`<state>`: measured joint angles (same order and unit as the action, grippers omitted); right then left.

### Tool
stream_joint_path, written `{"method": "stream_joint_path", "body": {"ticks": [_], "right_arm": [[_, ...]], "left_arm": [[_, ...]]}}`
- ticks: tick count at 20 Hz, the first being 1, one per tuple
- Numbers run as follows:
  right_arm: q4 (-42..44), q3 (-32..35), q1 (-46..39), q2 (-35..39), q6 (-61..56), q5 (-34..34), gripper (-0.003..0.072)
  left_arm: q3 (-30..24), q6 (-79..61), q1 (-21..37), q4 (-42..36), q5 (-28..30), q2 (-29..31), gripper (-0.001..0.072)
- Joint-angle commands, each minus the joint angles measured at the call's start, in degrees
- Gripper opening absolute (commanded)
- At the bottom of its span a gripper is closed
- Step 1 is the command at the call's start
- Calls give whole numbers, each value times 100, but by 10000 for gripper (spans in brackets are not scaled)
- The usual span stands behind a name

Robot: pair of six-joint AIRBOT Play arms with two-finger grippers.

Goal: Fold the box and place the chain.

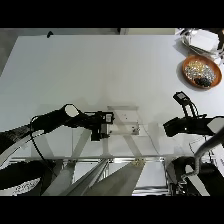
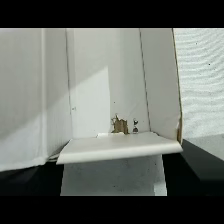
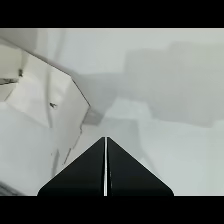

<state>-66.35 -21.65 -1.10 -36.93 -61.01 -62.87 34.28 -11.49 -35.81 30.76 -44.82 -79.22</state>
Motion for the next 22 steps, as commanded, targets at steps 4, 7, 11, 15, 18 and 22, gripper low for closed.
{"method": "stream_joint_path", "body": {"ticks": [4, 7, 11, 15, 18, 22], "right_arm": [[426, -15, 162, -1429, -568, 42, 8], [1110, -26, 483, -1884, -391, 133, 8], [1532, -26, 828, -2070, -295, 382, 8], [1818, -61, 1034, -2068, -245, 422, 10], [1878, -382, 1311, -2057, -334, 411, 128], [1878, -807, 1569, -2059, -555, 337, 212]], "left_arm": [[-2, -2, 0, -9, 0, 2, 256], [-2, -2, 0, -9, 0, 2, 256], [-2, -2, 0, -9, 2, 2, 256], [-2, -2, 0, -9, 2, 2, 256], [-2, -2, 0, -9, 0, 2, 256], [-2, -2, 0, -9, 0, 2, 256]]}}
